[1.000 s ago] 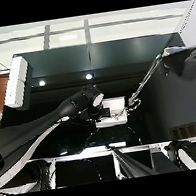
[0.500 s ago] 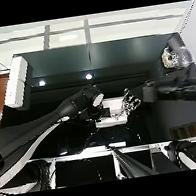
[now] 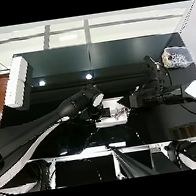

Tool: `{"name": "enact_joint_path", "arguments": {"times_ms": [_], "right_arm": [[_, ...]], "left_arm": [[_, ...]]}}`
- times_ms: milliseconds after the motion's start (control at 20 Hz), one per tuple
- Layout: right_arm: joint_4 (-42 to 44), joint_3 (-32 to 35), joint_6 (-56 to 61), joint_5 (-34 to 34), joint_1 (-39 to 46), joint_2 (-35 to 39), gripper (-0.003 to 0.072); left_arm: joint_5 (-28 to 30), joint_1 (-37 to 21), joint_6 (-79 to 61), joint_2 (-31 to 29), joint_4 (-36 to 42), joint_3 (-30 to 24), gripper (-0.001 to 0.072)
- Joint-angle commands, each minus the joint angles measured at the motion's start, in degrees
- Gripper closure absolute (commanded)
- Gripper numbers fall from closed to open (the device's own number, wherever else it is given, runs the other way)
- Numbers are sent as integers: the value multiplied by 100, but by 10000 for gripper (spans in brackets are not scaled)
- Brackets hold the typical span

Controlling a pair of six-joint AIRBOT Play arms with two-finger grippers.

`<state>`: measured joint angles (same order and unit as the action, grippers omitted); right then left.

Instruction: Fold the box and place the chain.

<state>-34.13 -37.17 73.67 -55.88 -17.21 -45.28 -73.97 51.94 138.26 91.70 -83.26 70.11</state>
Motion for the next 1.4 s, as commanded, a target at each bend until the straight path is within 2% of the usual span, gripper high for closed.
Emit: {"name": "enact_joint_path", "arguments": {"times_ms": [0,100,250,350,400,450,500,600,700,750,900,1100,1350], "right_arm": [[-155,20,-50,-343,492,103,401],[-660,20,-98,-562,1110,409,401],[-2155,103,-236,-656,1692,892,401],[-2131,533,-693,-468,1711,955,398],[-2024,802,-992,-229,1663,953,285],[-1976,1073,-1248,105,1606,949,17],[-1985,1266,-1558,367,1558,938,1],[-1991,1537,-2964,811,1493,929,1],[-1912,1641,-4922,828,1419,815,4],[-1537,1646,-5250,835,1377,603,4],[-564,1609,-7278,866,918,-251,2],[-337,1464,-8039,1268,599,-1119,2],[-356,1263,-8760,1259,601,-1480,4]], "left_arm": [[0,-4,0,2,0,0,676],[0,-4,0,2,0,0,676],[0,-4,0,2,0,0,676],[4,-4,0,2,-2,0,676],[2,-4,0,2,-2,0,676],[2,-4,0,2,0,0,676],[0,-4,0,2,2,0,676],[0,-4,0,2,0,0,676],[4,-7,0,2,-2,0,676],[20,-4,0,2,0,0,676],[33,-4,0,2,-4,0,676],[24,-4,0,2,-2,0,676],[24,-4,0,2,-2,0,676]]}}
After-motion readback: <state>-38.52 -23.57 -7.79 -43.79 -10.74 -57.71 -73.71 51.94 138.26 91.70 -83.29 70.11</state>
